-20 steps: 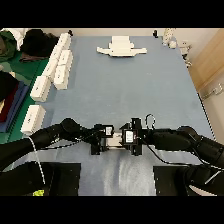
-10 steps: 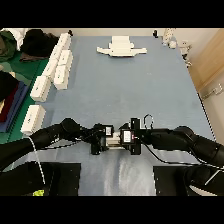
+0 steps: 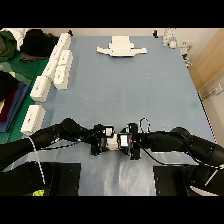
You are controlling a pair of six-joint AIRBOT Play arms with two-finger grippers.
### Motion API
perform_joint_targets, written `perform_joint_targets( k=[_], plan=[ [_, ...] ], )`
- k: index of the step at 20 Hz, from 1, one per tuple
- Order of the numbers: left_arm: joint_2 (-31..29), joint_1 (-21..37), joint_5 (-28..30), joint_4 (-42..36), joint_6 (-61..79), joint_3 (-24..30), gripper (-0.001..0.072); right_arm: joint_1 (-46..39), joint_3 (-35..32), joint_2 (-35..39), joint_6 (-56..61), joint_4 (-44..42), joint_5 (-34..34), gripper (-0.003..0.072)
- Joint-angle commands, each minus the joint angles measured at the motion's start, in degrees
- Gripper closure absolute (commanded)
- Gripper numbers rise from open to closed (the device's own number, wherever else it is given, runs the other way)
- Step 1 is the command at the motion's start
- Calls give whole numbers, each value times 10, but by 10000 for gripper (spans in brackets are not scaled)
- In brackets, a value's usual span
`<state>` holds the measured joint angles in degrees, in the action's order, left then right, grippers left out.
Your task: Fold the box.
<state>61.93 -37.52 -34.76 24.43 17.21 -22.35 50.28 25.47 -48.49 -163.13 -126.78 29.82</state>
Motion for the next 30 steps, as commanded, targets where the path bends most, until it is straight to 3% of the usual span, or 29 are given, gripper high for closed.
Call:
perform_joint_targets(
  k=[1, 5, 7, 9, 10, 13, 16, 25, 30],
  plan=[
    [0, 0, 3, 0, -1, 0, 325, 2, 0, 14, 1, -11, 14, 139],
    [0, 0, 3, 0, -1, 0, 325, 2, 0, 64, 30, -17, 23, 139],
    [0, 0, 3, 0, -1, 0, 325, 0, 0, 92, 146, -16, 16, 172],
    [0, 0, 3, 0, -1, 0, 325, -5, -10, 105, 284, -17, 0, 571],
    [0, 0, 3, 0, -1, 0, 325, -4, -24, 111, 333, -20, -25, 641],
    [0, 0, 3, 0, -1, 0, 325, 9, -97, 137, 353, -88, -141, 672],
    [0, 0, 3, 0, -1, 0, 325, 41, -156, 166, 388, -92, -210, 671],
    [0, 0, 3, 0, -1, 0, 325, 66, -212, 171, 404, -91, -234, 666],
    [0, 0, 3, 0, -1, 0, 325, 66, -216, 139, 412, -91, -233, 665]
  ],
)
